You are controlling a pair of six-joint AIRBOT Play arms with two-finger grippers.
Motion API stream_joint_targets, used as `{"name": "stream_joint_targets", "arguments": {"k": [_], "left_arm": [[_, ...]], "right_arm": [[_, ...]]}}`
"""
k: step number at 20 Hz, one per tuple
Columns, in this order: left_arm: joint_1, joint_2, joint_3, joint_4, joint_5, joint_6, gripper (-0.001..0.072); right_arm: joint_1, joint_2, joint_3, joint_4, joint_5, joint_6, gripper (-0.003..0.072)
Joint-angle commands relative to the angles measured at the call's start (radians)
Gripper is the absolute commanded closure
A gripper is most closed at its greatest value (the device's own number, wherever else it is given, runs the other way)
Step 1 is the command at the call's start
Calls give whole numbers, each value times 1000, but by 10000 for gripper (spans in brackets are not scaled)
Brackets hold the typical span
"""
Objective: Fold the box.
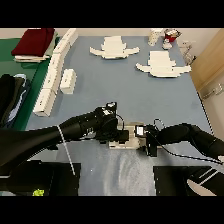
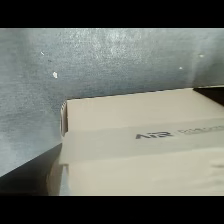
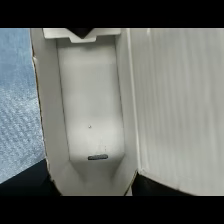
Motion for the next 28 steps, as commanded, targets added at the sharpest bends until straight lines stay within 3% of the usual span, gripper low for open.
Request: {"name": "stream_joint_targets", "arguments": {"k": [1,16,17,19,20,28], "left_arm": [[-9,-32,22,21,-50,-20,182],[-15,-63,23,42,-47,-80,190],[-15,-63,23,45,-45,-84,313],[-15,-63,23,46,-37,-68,651],[-15,-63,23,46,-34,-62,695],[-15,-63,23,38,-48,-59,694]], "right_arm": [[0,1,0,0,0,0,228],[0,1,0,0,0,0,228],[0,1,0,0,0,0,228],[0,1,0,0,0,0,228],[0,1,0,0,0,0,228],[0,1,0,0,0,0,228]]}}
